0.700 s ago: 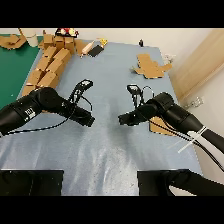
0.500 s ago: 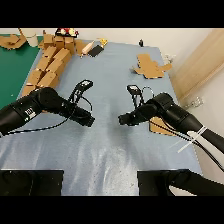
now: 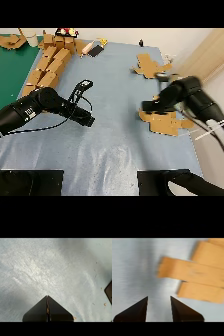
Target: Fold the box.
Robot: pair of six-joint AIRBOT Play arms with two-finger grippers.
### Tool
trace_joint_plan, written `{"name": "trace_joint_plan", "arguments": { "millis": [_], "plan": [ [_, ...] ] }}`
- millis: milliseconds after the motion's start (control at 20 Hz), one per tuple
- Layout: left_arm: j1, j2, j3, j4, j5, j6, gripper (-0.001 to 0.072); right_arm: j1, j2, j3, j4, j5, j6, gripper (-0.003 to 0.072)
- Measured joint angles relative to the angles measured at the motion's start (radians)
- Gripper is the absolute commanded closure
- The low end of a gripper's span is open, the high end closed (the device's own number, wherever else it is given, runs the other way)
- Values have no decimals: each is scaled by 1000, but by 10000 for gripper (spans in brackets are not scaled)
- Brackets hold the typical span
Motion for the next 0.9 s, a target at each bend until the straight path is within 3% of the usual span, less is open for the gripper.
{"name": "trace_joint_plan", "arguments": {
  "millis": [250, 450, 500, 550, 900],
  "plan": [
    [0, 0, 0, -9, 2, 0, 697, -443, 21, 28, -29, -132, -185, 245],
    [0, 0, 0, -27, 16, 0, 697, -799, -13, 34, 29, -45, -312, 244],
    [0, 0, 0, -33, 19, 0, 697, -874, -35, 34, 65, -21, -349, 173],
    [0, 0, 0, -40, 21, 0, 696, -937, -61, 34, 111, -3, -393, 158],
    [0, 0, 0, -94, 39, -2, 696, -1095, -269, 47, 325, 63, -634, 158]
  ]
}}
